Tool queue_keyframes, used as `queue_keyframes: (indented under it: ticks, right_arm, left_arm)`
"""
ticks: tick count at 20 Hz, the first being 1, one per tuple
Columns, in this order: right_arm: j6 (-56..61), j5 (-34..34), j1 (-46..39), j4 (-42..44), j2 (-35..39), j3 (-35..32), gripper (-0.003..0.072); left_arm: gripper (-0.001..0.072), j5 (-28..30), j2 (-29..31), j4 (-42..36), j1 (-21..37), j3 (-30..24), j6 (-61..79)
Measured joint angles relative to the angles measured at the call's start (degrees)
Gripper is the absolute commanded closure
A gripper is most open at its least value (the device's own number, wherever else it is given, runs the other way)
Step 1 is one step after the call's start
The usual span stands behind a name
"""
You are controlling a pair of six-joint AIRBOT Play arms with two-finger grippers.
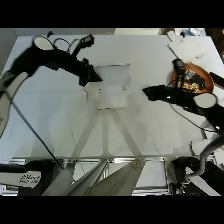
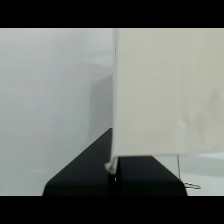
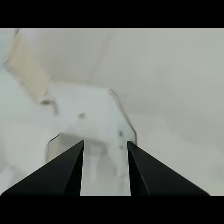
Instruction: Fold the box and place the chain.
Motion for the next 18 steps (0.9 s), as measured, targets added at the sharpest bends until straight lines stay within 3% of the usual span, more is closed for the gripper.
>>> queue_keyframes:
  ticks: [3, 7, 11, 18]
  right_arm:
    - [1.14, 0.33, -4.74, 0.00, 5.55, 0.09, 0.0412]
    - [1.84, 1.84, -9.57, -0.02, 9.27, 0.13, 0.0413]
    - [2.03, 3.32, -11.21, -1.07, 10.32, 0.11, 0.0413]
    - [2.05, 4.70, -11.78, -3.93, 10.67, 0.11, 0.0413]
  left_arm:
    - [0.0713, -2.25, 6.47, 2.29, -0.07, -4.35, -1.05]
    - [0.0709, 2.14, 9.33, 3.45, -0.07, -13.97, 3.21]
    - [0.0707, 6.49, 5.14, 0.68, -0.07, -17.92, 9.68]
    - [0.0707, 11.30, -4.61, -11.15, -0.07, -19.28, 24.74]
